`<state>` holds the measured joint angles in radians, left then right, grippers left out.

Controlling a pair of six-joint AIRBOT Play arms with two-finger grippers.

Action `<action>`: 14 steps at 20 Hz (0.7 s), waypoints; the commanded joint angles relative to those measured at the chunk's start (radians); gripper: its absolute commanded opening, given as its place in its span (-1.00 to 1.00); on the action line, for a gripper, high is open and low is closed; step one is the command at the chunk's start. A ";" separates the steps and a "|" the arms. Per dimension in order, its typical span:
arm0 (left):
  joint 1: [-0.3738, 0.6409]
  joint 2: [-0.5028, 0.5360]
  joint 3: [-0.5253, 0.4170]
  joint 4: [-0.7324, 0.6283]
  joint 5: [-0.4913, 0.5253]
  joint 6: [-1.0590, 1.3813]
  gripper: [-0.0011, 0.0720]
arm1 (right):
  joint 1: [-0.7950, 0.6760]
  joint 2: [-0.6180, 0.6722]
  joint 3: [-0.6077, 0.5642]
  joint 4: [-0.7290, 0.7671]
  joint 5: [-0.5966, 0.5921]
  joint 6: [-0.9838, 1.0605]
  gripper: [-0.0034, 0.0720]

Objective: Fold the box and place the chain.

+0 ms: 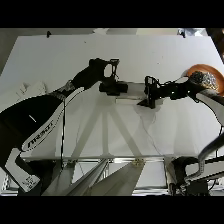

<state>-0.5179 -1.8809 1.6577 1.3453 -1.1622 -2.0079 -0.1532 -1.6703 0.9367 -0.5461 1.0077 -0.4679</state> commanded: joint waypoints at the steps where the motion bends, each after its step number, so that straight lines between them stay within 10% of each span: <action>1: -0.011 0.000 0.000 0.044 -0.023 -0.043 -0.93 | 0.000 0.000 0.000 0.001 -0.001 0.002 0.41; 5: -0.033 0.000 0.000 0.097 -0.028 -0.043 -0.92 | 0.000 0.000 0.000 0.001 -0.001 0.002 0.41; 8: -0.037 0.002 0.001 0.096 -0.016 -0.053 -0.25 | 0.000 0.000 0.000 0.001 -0.001 0.002 0.41; 14: -0.029 -0.002 0.001 0.102 -0.030 -0.114 -0.25 | 0.000 0.000 0.000 0.001 -0.001 0.002 0.41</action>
<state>-0.5480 -1.8805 1.6577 1.4399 -1.1919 -2.0884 -0.1524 -1.6707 0.9367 -0.5446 1.0061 -0.4652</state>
